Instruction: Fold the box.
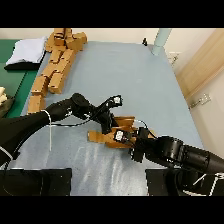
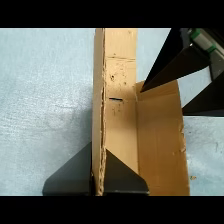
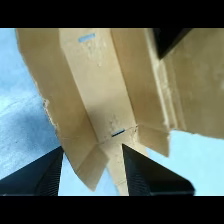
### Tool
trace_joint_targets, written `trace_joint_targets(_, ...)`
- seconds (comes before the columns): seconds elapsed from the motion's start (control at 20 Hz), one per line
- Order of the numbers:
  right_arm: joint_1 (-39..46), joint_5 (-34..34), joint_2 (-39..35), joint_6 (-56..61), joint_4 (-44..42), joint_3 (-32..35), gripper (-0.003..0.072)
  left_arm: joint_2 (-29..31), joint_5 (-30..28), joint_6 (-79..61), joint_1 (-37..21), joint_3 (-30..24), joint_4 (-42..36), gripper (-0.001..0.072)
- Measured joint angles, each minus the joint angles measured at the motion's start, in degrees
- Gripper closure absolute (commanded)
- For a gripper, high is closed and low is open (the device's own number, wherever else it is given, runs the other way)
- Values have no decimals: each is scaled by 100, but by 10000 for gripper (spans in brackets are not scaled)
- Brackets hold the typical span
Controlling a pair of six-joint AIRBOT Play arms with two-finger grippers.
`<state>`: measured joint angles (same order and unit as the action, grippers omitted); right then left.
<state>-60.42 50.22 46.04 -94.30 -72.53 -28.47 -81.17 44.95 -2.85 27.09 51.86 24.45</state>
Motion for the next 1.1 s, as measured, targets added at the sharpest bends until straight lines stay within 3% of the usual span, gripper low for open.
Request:
trace_joint_targets(0.35,59,44,7,476,796,-68,137,0,149,-15,7,0,9,694)
trace_joint_targets(0.9,79,63,7,717,688,-70,135,0,173,-15,7,0,0,694)
trace_joint_targets(0.95,79,63,7,726,686,-70,94,0,173,-15,7,0,0,694)
trace_joint_targets(1.1,83,63,7,732,688,-70,85,0,175,-15,7,0,0,694)
